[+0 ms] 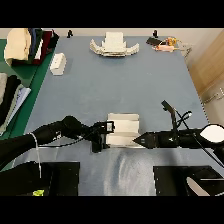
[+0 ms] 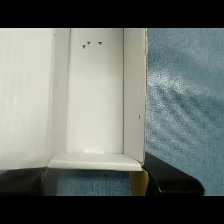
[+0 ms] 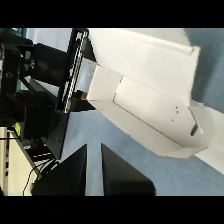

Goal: Fold the box.

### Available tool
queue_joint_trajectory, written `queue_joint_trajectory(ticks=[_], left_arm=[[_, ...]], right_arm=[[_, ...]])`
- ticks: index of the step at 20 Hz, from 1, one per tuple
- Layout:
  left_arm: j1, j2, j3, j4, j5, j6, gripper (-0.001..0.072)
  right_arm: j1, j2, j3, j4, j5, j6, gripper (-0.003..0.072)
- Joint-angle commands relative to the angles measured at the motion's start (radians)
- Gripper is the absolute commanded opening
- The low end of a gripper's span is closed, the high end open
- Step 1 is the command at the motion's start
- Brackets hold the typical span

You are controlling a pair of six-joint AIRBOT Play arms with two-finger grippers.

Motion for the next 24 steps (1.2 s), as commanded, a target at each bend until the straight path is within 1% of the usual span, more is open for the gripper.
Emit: queue_joint_trajectory(ticks=[1,2,3,4,5,7,9,11,13,16,24], left_arm=[[0.000,0.000,0.001,0.000,0.000,0.000,0.0350],[0.000,0.000,0.001,0.000,0.000,0.000,0.0350],[0.000,0.000,0.001,0.000,0.000,0.000,0.0351],[0.000,0.000,0.001,0.000,0.000,0.000,0.0351],[0.000,0.000,0.001,0.000,0.000,0.000,0.0351],[0.000,0.000,0.001,0.000,0.000,0.000,0.0351],[0.000,0.000,0.001,0.000,0.000,0.000,0.0350],[0.000,0.000,0.001,0.000,0.000,0.000,0.0350],[0.000,0.000,0.001,0.000,0.000,0.000,0.0351],[0.000,0.000,0.001,0.000,0.000,0.000,0.0350],[0.000,0.000,0.001,0.000,0.000,0.000,0.0351]], right_arm=[[0.024,-0.124,0.006,0.171,-0.050,-0.193,0.0247],[0.024,-0.164,0.024,0.187,-0.082,-0.224,0.0247],[0.024,-0.214,0.054,0.187,-0.113,-0.247,0.0214],[0.024,-0.268,0.095,0.187,-0.129,-0.276,0.0143],[0.024,-0.322,0.139,0.185,-0.133,-0.315,0.0089],[0.024,-0.438,0.233,0.123,-0.160,-0.344,0.0086],[0.024,-0.552,0.297,0.061,-0.199,-0.343,0.0086],[0.027,-0.658,0.328,0.038,-0.198,-0.344,0.0086],[0.042,-0.738,0.331,0.016,-0.198,-0.346,0.0086],[0.070,-0.789,0.330,0.012,-0.199,-0.428,0.0082],[0.080,-0.788,0.330,0.012,-0.196,-0.466,0.0082]])
